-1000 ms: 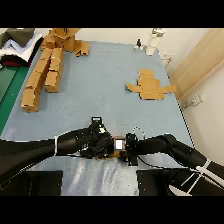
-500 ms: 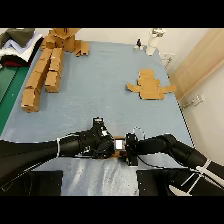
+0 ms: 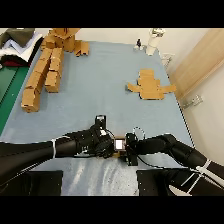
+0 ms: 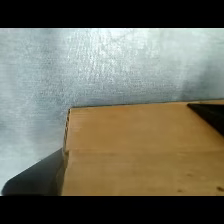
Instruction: Fold the box.
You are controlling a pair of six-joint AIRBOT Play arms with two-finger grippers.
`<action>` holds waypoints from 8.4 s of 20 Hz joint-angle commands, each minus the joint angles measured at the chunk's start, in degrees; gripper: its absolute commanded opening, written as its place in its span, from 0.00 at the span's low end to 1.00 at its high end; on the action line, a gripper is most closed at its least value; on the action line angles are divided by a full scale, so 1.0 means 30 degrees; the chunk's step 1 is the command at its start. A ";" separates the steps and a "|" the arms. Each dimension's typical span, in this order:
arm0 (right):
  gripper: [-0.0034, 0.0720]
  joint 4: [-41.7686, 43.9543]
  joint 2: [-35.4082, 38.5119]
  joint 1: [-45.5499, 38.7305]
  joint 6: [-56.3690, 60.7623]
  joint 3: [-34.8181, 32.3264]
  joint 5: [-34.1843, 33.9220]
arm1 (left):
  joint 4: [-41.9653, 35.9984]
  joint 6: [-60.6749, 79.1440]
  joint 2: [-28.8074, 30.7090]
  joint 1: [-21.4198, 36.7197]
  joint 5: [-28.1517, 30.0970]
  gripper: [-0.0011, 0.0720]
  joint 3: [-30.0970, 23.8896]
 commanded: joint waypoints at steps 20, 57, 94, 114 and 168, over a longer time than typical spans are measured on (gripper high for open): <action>0.68 0.0015 0.0007 0.0015 0.0080 -0.0007 -0.0080 | 0.2259 0.4736 0.5217 0.0036 -0.9602 0.03 -0.0095; 0.68 0.0007 0.0007 0.0015 0.0080 -0.0007 -0.0087 | -1.9278 5.2938 0.5595 0.7715 0.7788 0.98 -1.0921; 0.68 0.0007 0.0007 0.0015 0.0080 -0.0007 -0.0087 | -2.0254 5.3010 0.4699 0.6069 1.0564 0.72 -1.0593; 0.99 -0.4138 0.8189 0.0007 1.3406 0.0605 -0.8816 | -2.0254 5.3010 0.4699 0.6069 1.0564 0.72 -1.0593; 0.05 -0.8910 0.4830 -0.0962 3.1204 0.3723 -0.4911 | -2.0254 5.3003 0.4699 0.6076 1.0411 0.72 -1.0564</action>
